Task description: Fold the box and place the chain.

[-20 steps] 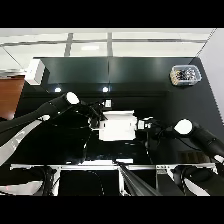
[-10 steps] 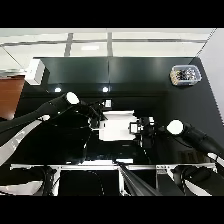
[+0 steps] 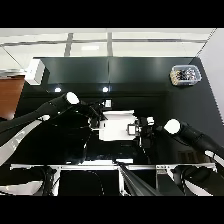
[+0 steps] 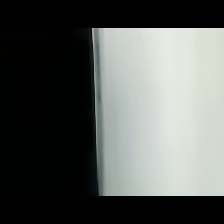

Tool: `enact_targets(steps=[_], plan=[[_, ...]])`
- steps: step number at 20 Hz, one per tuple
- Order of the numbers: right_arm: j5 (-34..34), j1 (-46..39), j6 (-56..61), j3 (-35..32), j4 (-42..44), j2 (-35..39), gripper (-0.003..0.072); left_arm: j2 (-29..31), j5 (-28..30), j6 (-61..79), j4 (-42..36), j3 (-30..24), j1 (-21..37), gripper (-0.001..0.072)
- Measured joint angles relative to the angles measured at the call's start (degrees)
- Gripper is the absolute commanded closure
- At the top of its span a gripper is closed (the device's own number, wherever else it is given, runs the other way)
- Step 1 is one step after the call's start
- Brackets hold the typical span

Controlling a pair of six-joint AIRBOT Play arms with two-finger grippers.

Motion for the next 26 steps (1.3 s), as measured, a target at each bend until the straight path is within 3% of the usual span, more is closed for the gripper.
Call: enact_targets(steps=[11,26], plan=[[0.9,-5.4,-0.3,7.4,2.6,-0.4,0.0009,0.0,0.2,0.0,0.0,0.0,0.0,0.0683],[2.0,-9.0,-8.5,8.3,12.8,-4.1,0.0009,0.0,-0.1,0.0,0.0,0.0,0.0,0.0683]])
